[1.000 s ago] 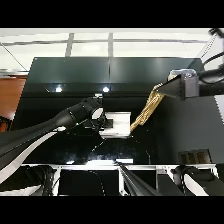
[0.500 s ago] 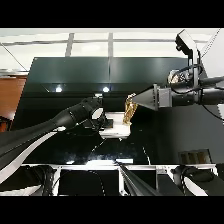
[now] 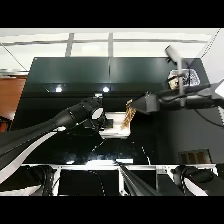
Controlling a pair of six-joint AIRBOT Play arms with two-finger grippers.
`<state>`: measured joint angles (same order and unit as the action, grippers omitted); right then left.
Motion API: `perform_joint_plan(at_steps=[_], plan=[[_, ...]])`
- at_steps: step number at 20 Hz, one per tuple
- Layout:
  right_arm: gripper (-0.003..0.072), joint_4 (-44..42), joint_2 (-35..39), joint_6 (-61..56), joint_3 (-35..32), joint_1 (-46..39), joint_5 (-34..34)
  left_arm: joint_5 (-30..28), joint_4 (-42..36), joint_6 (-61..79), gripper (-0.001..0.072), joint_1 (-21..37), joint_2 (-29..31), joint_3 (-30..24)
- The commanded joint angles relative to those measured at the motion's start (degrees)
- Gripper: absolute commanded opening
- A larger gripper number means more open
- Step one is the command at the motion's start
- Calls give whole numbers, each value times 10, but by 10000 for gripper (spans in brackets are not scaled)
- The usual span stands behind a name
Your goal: Fold the box and place the chain.
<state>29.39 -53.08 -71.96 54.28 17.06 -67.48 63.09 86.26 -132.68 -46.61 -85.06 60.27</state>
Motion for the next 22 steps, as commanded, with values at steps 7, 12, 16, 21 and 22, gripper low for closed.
perform_joint_plan(at_steps=[7, 12, 16, 21, 22], plan=[[8, 35, -65, -27, -73, 89, 122, 0, 0, 0, 26, 0, 0, 0], [13, 101, -86, -61, -73, 92, 120, 0, 0, 0, 26, 0, 0, 0], [338, 103, -86, -61, -73, 91, 110, 0, 0, 0, 26, 0, 0, 0], [338, 103, -60, -56, -73, 28, 64, -1, 1, 0, 26, 0, 0, 0], [338, 106, -46, -55, -73, 6, 44, -4, 1, 0, 27, 0, -1, 0]])
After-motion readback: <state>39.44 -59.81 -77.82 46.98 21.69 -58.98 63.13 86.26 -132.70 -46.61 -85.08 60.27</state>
